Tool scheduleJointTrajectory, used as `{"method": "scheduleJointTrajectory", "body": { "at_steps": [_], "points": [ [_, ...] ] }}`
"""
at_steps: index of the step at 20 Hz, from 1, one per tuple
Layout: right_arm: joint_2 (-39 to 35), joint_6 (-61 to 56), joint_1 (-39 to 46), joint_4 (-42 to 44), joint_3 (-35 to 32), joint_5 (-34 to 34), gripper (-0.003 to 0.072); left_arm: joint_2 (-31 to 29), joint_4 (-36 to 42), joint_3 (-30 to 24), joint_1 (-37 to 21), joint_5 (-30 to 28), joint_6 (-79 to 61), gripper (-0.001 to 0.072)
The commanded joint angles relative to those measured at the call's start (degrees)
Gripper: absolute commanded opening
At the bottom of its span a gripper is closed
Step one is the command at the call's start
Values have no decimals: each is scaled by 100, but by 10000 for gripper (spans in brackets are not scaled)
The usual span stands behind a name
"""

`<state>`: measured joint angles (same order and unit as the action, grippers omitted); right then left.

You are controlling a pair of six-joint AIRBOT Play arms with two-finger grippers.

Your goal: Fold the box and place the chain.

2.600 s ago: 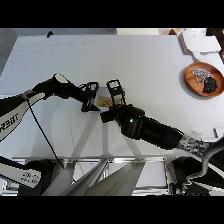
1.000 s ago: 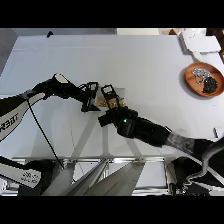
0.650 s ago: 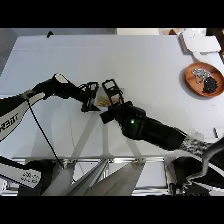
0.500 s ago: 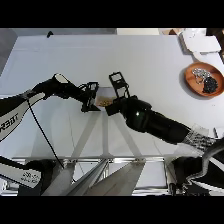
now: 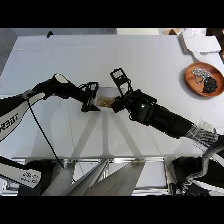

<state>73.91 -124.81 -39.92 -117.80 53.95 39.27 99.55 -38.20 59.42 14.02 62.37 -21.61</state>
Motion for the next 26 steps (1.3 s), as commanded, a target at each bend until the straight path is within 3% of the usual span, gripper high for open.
{"method": "scheduleJointTrajectory", "body": {
  "at_steps": [1, 4, 7, 9, 11, 18, 22, 26],
  "points": [
    [-186, 2111, 280, 1038, 2, -221, 328, 2, 0, 0, 2, 0, -4, 333],
    [-601, 4944, 964, 3287, -2, -295, 310, 2, -2, 0, 2, -2, -2, 333],
    [-706, 7287, 1814, 4819, -2, 605, 310, 2, -2, 0, 2, 0, -2, 333],
    [-595, 8319, 2363, 5259, -4, 1285, 310, 2, -2, 0, 2, 0, -2, 333],
    [-442, 9278, 2865, 5711, -11, 1543, 310, 2, -2, 0, 2, -2, -2, 333],
    [527, 12771, 3386, 7014, -15, 1318, 376, 2, -2, 0, 2, 0, -2, 333],
    [990, 13951, 3386, 7973, -17, 1082, 376, 2, -2, 0, 2, 0, -2, 333],
    [1283, 14504, 3386, 8096, -17, 1110, 375, 2, -2, 0, 2, 0, -4, 333]
  ]
}}
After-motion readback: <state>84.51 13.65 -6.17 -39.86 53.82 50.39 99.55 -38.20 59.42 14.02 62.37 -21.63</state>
